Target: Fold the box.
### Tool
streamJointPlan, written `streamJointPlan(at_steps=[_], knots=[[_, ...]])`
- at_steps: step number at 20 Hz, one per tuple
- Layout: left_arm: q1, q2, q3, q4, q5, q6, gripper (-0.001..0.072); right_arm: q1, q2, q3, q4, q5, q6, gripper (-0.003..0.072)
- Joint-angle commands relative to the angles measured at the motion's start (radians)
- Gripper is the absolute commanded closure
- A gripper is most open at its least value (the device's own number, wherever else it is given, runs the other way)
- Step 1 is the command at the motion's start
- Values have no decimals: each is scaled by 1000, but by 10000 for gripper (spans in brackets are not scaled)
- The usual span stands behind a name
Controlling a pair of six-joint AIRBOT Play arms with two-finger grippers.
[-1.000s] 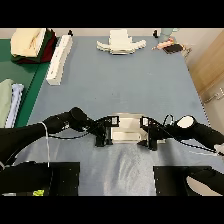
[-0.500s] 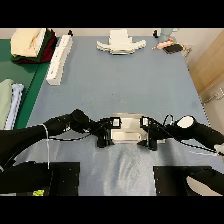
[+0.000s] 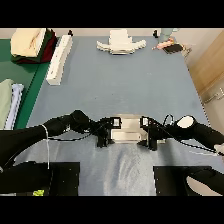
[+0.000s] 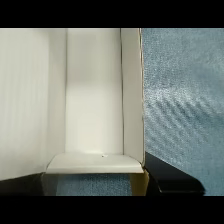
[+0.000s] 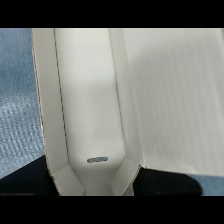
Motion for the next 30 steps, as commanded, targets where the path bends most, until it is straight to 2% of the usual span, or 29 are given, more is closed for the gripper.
streamJointPlan(at_steps=[1,17,18,19,25,28,30], knots=[[-1,1,0,3,-8,-1,244,0,0,1,0,0,0,159],[-1,1,0,1,-7,0,245,0,0,1,1,-19,0,159],[-1,1,0,1,-7,0,245,0,2,1,10,-50,2,124],[-1,1,0,1,-7,0,245,0,2,1,22,-56,5,-34],[-1,1,0,1,-7,0,245,-3,16,3,-32,-60,44,-34],[-1,1,0,1,-7,0,245,-3,74,3,-72,-58,48,-34],[-1,1,0,1,-7,0,245,-3,131,3,-122,-31,134,-34]])
